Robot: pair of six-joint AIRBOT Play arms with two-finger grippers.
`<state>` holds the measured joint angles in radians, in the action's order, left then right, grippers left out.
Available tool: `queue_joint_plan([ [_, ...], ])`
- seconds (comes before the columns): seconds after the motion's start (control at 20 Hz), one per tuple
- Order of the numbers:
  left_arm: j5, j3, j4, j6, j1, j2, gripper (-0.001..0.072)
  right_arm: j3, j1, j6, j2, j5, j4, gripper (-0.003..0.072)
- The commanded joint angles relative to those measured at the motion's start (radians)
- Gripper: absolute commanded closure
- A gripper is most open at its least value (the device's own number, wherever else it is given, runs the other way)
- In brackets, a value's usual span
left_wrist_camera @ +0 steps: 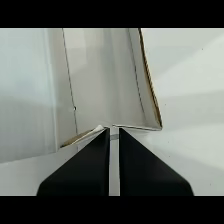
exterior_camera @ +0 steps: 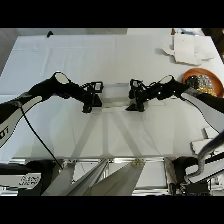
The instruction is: Fold the box and place the chain.
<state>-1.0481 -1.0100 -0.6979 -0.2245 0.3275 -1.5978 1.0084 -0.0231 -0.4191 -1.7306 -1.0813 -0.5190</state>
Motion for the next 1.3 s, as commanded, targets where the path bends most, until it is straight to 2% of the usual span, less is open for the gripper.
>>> queue_joint_plan([
  [0.0, 0.015, 0.0, 0.017, 0.008, 0.005, -0.007, 0.0628, 0.001, -0.001, 0.0, 0.0, 0.0, 0.0, 0.0168],
  [0.05, 0.027, 0.0, 0.017, 0.008, 0.005, -0.007, 0.0599, 0.001, -0.001, 0.0, 0.0, 0.0, 0.0, 0.0168],
  [0.15, 0.051, 0.0, 0.018, 0.025, 0.005, -0.007, 0.0487, 0.001, -0.001, 0.0, 0.0, 0.0, 0.0, 0.0168],
  [0.35, 0.058, 0.0, 0.018, 0.05, 0.005, -0.007, 0.0468, 0.001, -0.001, 0.0, 0.0, 0.0, 0.0, 0.0168],
  [0.4, 0.058, 0.0, 0.027, 0.05, 0.005, -0.007, 0.0399, 0.001, -0.001, 0.0, 0.0, 0.0, 0.0, 0.0168],
  [0.8, 0.077, 0.0, 0.077, 0.05, 0.005, -0.007, 0.0368, 0.001, -0.001, 0.0, 0.0, 0.0, 0.0, 0.0168],
  [0.85, 0.076, 0.0, 0.077, 0.05, 0.005, -0.007, 0.0375, 0.001, -0.001, 0.0, 0.0, 0.0, 0.0, 0.0168],
  [0.9, 0.074, 0.0, 0.076, 0.05, 0.005, -0.007, 0.0445, 0.001, -0.001, 0.0, 0.0, 0.0, 0.0, 0.0168],
  [0.95, 0.068, 0.0, 0.076, 0.05, 0.005, -0.007, 0.0575, 0.001, -0.001, 0.0, 0.0, 0.0, 0.0, 0.0168],
  [1.0, 0.064, 0.0, 0.076, 0.049, 0.005, -0.007, 0.0636, 0.001, -0.001, 0.0, 0.0, 0.0, 0.0, 0.0168],
  [1.25, 0.058, 0.0, 0.073, 0.05, -0.042, 0.004, 0.0647, 0.001, -0.001, 0.0, 0.0, 0.0, 0.0, 0.0168],
])
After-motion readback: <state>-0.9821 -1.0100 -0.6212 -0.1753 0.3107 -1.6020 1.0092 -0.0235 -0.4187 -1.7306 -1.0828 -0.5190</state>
